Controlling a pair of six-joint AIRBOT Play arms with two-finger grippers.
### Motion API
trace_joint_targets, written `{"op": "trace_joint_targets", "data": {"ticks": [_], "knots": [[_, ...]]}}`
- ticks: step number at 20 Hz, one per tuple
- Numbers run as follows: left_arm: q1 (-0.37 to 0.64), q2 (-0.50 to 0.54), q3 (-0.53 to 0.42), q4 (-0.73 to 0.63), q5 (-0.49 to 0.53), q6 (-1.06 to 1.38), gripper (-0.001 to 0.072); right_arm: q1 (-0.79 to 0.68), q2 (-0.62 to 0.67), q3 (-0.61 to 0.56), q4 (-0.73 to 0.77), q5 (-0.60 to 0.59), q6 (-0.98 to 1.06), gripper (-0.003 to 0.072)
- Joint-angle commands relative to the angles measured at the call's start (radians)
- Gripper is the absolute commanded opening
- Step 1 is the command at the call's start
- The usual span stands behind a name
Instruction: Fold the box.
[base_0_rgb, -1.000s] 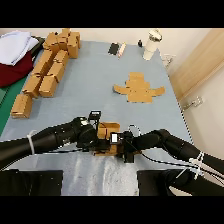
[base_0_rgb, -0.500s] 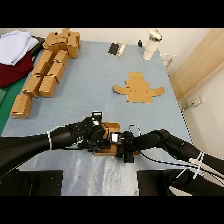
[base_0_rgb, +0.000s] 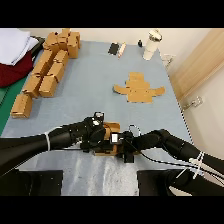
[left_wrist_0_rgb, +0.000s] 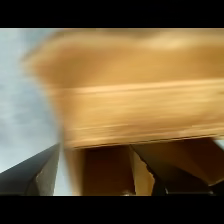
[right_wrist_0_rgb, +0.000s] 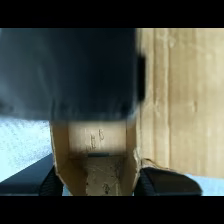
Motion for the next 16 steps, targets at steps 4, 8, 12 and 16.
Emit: {"op": "trace_joint_targets", "data": {"ticks": [4, 8, 12, 16], "knots": [[0.01, 0.121, 0.001, 0.076, -0.122, 0.047, 0.0633, 0.0, 0.0, 0.0, 0.0, 0.0, 0.001, 0.0387], [0.064, 0.152, 0.001, 0.027, -0.13, 0.174, 0.0632, 0.0, 0.0, 0.0, 0.0, 0.0, 0.001, 0.0387], [0.202, 0.152, 0.001, -0.077, -0.148, 0.392, 0.0553, 0.0, 0.0, 0.0, 0.0, 0.0, 0.001, 0.0387], [0.348, 0.155, 0.001, -0.175, -0.207, 0.698, 0.0554, 0.0, 0.0, 0.0, 0.0, 0.0, 0.001, 0.0387]]}}
